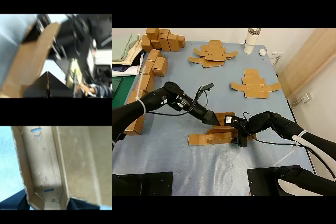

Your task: Fold the box.

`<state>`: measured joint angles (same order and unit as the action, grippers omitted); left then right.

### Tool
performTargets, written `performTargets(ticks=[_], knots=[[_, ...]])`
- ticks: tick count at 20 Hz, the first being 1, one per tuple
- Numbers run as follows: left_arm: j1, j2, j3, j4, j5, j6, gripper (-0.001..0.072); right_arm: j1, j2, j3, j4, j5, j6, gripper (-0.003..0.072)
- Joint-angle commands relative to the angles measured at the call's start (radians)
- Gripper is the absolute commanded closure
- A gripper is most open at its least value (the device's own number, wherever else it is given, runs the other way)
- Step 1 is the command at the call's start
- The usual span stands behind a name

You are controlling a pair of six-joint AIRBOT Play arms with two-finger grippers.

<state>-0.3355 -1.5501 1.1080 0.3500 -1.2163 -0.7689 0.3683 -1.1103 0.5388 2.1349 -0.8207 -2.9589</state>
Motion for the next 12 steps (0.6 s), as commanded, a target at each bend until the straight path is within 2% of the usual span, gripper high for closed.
performTargets(ticks=[1, 6, 12], knots=[[-0.004, -0.099, 0.084, 0.001, 0.075, -0.025, 0.0697, 0.000, 0.000, 0.000, 0.000, 0.000, 0.000, 0.0150], [-0.008, -0.143, 0.085, 0.249, 0.122, -0.176, 0.0697, 0.000, 0.000, 0.000, 0.000, 0.000, 0.000, 0.0150], [-0.020, -0.143, 0.085, 0.256, 0.118, -0.156, 0.0696, 0.000, 0.000, 0.000, 0.000, 0.000, 0.000, 0.0150]])
